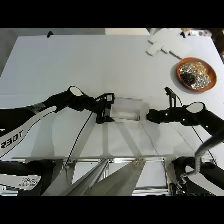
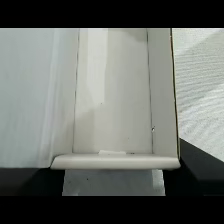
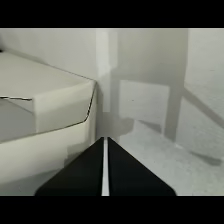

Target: Fold the box and place the chain.

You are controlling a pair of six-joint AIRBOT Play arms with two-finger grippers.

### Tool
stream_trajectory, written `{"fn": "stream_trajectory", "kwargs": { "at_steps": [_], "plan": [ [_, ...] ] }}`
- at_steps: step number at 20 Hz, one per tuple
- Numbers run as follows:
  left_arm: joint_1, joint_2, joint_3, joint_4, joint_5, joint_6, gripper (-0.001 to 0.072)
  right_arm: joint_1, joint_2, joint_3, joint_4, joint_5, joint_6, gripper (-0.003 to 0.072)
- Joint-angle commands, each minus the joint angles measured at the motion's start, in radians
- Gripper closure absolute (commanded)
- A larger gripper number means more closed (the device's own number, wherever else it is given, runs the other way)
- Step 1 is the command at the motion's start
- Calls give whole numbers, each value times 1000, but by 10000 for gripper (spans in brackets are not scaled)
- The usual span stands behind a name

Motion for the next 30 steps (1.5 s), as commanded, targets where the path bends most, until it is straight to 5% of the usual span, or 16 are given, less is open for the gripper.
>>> {"fn": "stream_trajectory", "kwargs": {
  "at_steps": [1,8,10,13,17,25,30],
  "plan": [
    [0,0,0,0,0,0,610,2,51,0,37,21,-38,499],
    [0,0,0,0,0,0,610,2,116,0,40,67,-38,483],
    [0,0,0,0,0,0,610,2,116,0,43,72,-38,404],
    [0,0,0,0,0,0,610,14,116,0,43,74,-37,388],
    [0,0,0,0,0,0,610,112,114,5,30,-42,33,327],
    [0,0,0,0,0,0,610,305,25,180,-449,-18,552,298],
    [0,0,0,0,0,0,610,457,-10,288,-624,0,859,290]
  ]
}}
